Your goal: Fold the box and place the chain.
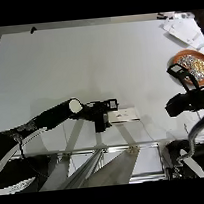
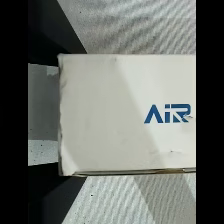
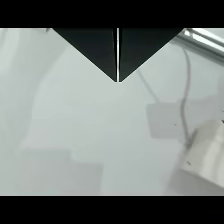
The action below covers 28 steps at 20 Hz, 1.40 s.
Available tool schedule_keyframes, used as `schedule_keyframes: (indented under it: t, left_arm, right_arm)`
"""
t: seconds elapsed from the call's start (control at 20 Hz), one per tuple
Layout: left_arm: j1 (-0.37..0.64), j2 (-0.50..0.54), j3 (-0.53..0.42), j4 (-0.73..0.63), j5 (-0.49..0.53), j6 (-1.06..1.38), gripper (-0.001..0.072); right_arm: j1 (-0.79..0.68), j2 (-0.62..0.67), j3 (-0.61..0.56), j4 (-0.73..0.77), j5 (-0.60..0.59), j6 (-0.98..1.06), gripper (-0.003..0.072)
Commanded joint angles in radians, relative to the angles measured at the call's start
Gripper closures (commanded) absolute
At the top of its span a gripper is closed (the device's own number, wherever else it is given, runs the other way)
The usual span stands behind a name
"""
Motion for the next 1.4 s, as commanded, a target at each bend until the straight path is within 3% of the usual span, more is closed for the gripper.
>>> schedule_keyframes:
  t: [0.0, 0.25, 0.5, 0.55, 0.6, 0.65, 0.8, 0.9, 1.1, 1.25, 1.35]
  left_arm:
    - [0.0, 0.001, 0.0, -0.001, -0.013, 0.0, 0.0433]
    - [0.0, 0.001, 0.0, -0.026, -0.013, 0.0, 0.0433]
    - [0.0, 0.001, 0.0, -0.026, -0.014, 0.0, 0.0436]
    - [0.0, 0.002, 0.0, -0.026, -0.013, 0.0, 0.047]
    - [0.003, 0.008, 0.0, -0.025, -0.014, -0.013, 0.0646]
    - [0.005, 0.021, 0.0, -0.021, -0.017, -0.04, 0.0705]
    - [0.014, 0.102, 0.0, 0.025, 0.005, -0.24, 0.0705]
    - [0.05, 0.183, 0.0, 0.162, 0.014, -0.386, 0.0706]
    - [0.204, 0.377, 0.0, 0.578, 0.058, -0.807, 0.0706]
    - [0.377, 0.508, 0.0, 0.914, -0.024, -1.152, 0.0706]
    - [0.497, 0.555, 0.0, 1.055, -0.131, -1.303, 0.0706]
  right_arm:
    - [-0.105, -0.069, 0.008, -0.031, 0.074, 0.019, 0.0675]
    - [-0.114, -0.196, 0.008, 0.015, 0.068, 0.022, 0.0673]
    - [-0.114, -0.224, 0.008, 0.099, -0.014, 0.022, 0.0673]
    - [-0.114, -0.224, 0.008, 0.099, -0.018, 0.022, 0.0672]
    - [-0.114, -0.224, 0.008, 0.098, -0.018, 0.021, 0.0672]
    - [-0.114, -0.224, 0.008, 0.098, -0.017, 0.021, 0.0672]
    - [-0.114, -0.224, 0.008, 0.097, -0.035, 0.018, 0.0672]
    - [-0.114, -0.224, 0.008, 0.097, -0.049, 0.018, 0.0672]
    - [-0.114, -0.224, 0.008, 0.097, -0.069, 0.018, 0.0672]
    - [-0.114, -0.224, 0.008, 0.097, -0.086, 0.018, 0.0672]
    - [-0.114, -0.224, 0.008, 0.098, -0.089, 0.018, 0.0672]
